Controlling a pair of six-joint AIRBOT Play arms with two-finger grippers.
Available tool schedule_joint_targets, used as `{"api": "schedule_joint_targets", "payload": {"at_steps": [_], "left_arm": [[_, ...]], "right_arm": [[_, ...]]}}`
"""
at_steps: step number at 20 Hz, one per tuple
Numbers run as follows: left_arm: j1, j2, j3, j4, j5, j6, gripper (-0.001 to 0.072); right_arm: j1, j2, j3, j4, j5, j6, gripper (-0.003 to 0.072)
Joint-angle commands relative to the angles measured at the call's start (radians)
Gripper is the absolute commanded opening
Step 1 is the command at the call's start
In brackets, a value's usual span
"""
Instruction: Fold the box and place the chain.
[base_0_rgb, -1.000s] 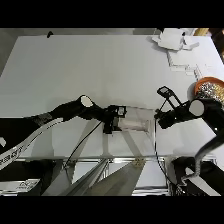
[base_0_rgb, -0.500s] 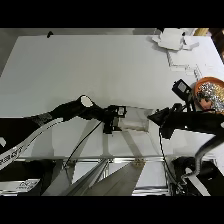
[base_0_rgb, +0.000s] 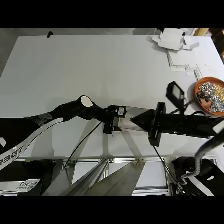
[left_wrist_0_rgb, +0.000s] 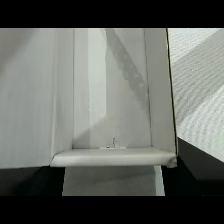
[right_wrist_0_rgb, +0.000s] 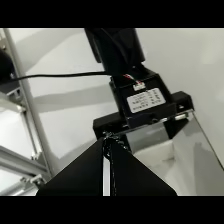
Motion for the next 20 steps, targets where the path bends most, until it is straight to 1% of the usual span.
{"api": "schedule_joint_targets", "payload": {"at_steps": [1, 3, 5, 6, 7, 8, 10, 11, 12, 13, 14, 15, 18, 20], "left_arm": [[0.001, 0.0, 0.001, 0.0, 0.0, 0.0, 0.0206], [0.001, 0.0, 0.001, 0.0, 0.0, 0.0, 0.0206], [0.001, 0.0, 0.001, 0.0, 0.0, 0.0, 0.0206], [0.001, 0.0, 0.001, 0.0, 0.0, 0.0, 0.0206], [0.001, 0.0, 0.001, 0.0, 0.0, 0.0, 0.0206], [0.001, 0.0, 0.001, 0.0, 0.0, 0.0, 0.0206], [0.001, 0.0, 0.001, 0.0, 0.0, 0.0, 0.0206], [0.001, 0.0, 0.001, 0.0, 0.0, 0.0, 0.0206], [0.001, 0.0, 0.001, 0.0, 0.0, 0.0, 0.0206], [0.001, 0.0, 0.001, 0.0, 0.0, 0.0, 0.0206], [0.001, 0.0, 0.001, 0.0, 0.0, 0.0, 0.0206], [0.001, 0.0, 0.001, 0.0, 0.0, 0.0, 0.0206], [0.001, 0.0, 0.001, 0.0, 0.0, 0.0, 0.0206], [0.001, 0.0, 0.001, 0.0, 0.0, 0.0, 0.0206]], "right_arm": [[0.111, -0.105, 0.001, -0.056, -0.114, 0.046, 0.0019], [0.112, -0.174, 0.001, -0.106, -0.134, 0.117, 0.0019], [0.112, -0.226, 0.001, -0.2, -0.137, 0.19, 0.0021], [0.112, -0.243, 0.001, -0.248, -0.133, 0.228, 0.0063], [0.112, -0.247, 0.002, -0.275, -0.125, 0.263, 0.0168], [0.112, -0.242, 0.006, -0.285, -0.106, 0.277, 0.025], [0.112, -0.216, 0.035, -0.336, -0.046, 0.279, 0.0249], [0.112, -0.2, 0.056, -0.393, -0.013, 0.288, 0.0247], [0.112, -0.184, 0.079, -0.484, 0.02, 0.323, 0.0231], [0.112, -0.172, 0.093, -0.581, 0.047, 0.368, 0.0195], [0.098, -0.162, 0.099, -0.672, 0.069, 0.411, 0.0174], [0.066, -0.161, 0.099, -0.729, 0.087, 0.447, 0.0174], [-0.082, -0.161, 0.099, -0.766, 0.12, 0.478, 0.0174], [-0.183, -0.163, 0.097, -0.771, 0.108, 0.477, 0.0174]]}}
